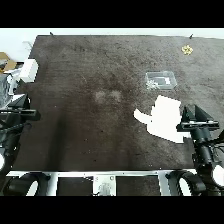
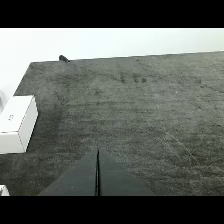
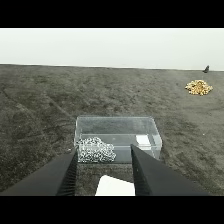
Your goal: Fold the box and place the chain.
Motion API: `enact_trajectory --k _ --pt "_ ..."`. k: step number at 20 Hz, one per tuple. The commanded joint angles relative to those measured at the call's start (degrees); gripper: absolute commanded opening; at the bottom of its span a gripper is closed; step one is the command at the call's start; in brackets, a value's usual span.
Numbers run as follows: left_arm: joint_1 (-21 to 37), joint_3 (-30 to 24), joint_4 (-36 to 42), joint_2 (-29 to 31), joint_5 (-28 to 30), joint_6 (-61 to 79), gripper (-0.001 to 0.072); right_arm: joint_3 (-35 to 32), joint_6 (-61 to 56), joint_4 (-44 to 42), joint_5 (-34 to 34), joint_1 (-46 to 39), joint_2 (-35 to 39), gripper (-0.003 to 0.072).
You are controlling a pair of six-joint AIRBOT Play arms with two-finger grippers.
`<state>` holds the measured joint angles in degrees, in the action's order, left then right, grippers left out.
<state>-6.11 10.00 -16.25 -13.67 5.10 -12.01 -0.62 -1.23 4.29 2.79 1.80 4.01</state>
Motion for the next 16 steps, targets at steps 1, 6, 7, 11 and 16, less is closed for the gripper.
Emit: enact_trajectory --k 1,6,7,11,16 --pt "0.0 0.0 0.0 0.0 0.0 0.0 0.0013 0.0 0.0 0.0 0.0 0.0 0.0 0.0375" --pt "0.0 0.0 0.0 0.0 0.0 0.0 0.0013 1.3 -0.1 -0.1 0.9 0.0 0.0 0.0382" --pt "0.0 0.0 0.0 0.0 0.0 0.0 0.0013 1.9 -0.1 -0.1 1.8 0.0 0.0 0.0439" --pt "0.0 0.0 0.0 0.0 0.0 0.0 0.0013 7.5 0.0 -0.1 2.4 0.0 -2.5 0.0454" --pt "0.0 0.0 0.0 0.0 0.0 0.0 0.0013 21.1 0.0 -3.1 3.9 -0.4 -20.9 0.0455"
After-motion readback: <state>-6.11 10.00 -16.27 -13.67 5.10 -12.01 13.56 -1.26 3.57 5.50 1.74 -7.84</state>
